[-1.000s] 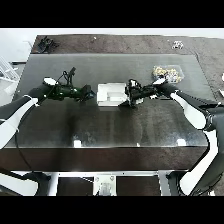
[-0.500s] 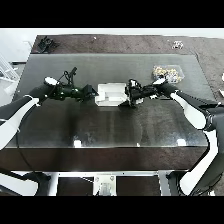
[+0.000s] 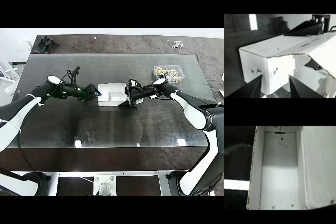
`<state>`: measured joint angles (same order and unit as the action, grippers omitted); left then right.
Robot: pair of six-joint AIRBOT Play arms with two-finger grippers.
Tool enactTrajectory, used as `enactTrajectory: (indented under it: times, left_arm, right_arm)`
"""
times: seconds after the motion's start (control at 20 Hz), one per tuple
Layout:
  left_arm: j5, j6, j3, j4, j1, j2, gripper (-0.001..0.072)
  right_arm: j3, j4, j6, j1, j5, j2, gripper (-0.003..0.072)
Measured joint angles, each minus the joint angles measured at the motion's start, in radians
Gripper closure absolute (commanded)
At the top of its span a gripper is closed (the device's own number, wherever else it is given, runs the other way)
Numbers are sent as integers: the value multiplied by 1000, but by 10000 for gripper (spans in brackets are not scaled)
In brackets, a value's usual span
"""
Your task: Fold the box and place the chain.
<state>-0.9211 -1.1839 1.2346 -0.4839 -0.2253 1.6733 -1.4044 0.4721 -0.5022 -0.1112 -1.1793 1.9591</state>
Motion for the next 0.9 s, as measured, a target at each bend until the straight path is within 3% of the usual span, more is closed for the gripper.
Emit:
enactTrajectory:
  times: [0.4, 0.9]
  left_arm:
    - [-3, -200, 63, -216, -59, 0, 315]
    - [34, -346, 120, -372, -105, 5, 315]
  right_arm:
    - [0, 0, 0, 0, 0, 0, 111]
    - [0, 0, 0, 0, 0, 0, 110]
